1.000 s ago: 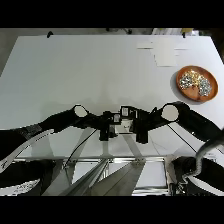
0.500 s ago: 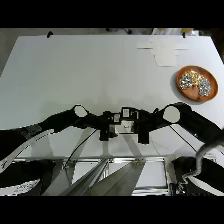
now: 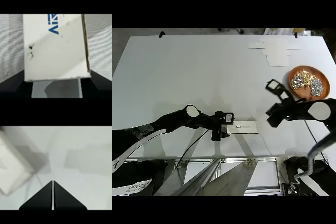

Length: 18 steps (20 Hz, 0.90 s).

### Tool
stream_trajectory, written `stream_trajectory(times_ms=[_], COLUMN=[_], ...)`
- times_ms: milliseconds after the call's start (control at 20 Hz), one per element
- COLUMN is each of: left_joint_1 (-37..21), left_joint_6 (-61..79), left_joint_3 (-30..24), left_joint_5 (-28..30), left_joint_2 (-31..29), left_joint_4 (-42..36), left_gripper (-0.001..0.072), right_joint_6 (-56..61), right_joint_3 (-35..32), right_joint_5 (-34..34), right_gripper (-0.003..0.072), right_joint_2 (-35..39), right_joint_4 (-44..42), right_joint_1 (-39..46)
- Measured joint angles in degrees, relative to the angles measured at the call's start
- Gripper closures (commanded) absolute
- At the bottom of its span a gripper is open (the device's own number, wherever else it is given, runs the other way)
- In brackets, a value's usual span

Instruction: Fold the box and place the chain.

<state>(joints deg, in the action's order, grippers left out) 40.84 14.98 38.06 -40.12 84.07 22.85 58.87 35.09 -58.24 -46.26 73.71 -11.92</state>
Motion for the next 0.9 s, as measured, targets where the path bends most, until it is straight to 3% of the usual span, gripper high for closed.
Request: stream_trajectory(times_ms=[300, 900], left_joint_1=[0.00, 0.00], left_joint_6=[0.02, 0.02], left_joint_3=[0.00, 0.00], left_joint_5=[0.00, 0.00], left_joint_2=[0.00, 0.00], left_joint_4=[0.02, 0.04], left_gripper=[0.0500, 0.0500], right_joint_6=[15.06, 18.95], right_joint_3=[-4.46, -5.64], right_joint_5=[-5.01, -12.87], right_gripper=[0.0666, 0.0666], right_joint_2=[0.68, 0.68], right_joint_4=[8.46, 8.79], right_joint_1=[10.43, 12.31])
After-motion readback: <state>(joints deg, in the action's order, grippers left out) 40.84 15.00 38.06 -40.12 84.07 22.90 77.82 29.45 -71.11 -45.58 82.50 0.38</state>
